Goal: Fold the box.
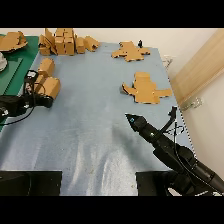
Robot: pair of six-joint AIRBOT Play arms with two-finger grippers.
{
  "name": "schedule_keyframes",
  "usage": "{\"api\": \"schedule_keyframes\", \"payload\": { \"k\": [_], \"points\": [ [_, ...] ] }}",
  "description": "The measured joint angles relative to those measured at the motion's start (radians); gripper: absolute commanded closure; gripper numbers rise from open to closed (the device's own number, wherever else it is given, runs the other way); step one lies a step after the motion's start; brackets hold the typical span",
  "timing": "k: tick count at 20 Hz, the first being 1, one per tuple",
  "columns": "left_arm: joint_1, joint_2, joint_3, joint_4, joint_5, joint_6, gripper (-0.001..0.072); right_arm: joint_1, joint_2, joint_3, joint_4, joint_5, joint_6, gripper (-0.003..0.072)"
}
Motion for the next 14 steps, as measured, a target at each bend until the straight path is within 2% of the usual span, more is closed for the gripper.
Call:
{"api": "schedule_keyframes", "payload": {
  "k": [3, 6, 7, 8, 14],
  "points": [
    [0.072, 0.000, 0.000, 0.000, 0.002, -0.003, 0.0307, 0.000, 0.000, 0.002, -0.002, 0.001, 0.000, 0.0685],
    [0.100, 0.000, 0.000, 0.004, -0.008, -0.003, 0.0304, 0.000, 0.000, 0.004, -0.003, 0.003, 0.000, 0.0685],
    [0.105, -0.002, 0.000, 0.013, -0.014, -0.003, 0.0206, 0.000, 0.000, 0.007, -0.003, 0.003, 0.000, 0.0685],
    [0.108, -0.004, 0.000, 0.028, -0.026, -0.003, 0.0011, 0.000, 0.000, 0.010, -0.003, 0.003, 0.000, 0.0685],
    [0.127, -0.007, 0.000, 0.076, -0.043, -0.033, 0.0010, 0.000, 0.000, 0.029, -0.015, -0.004, 0.000, 0.0685]
  ]
}}
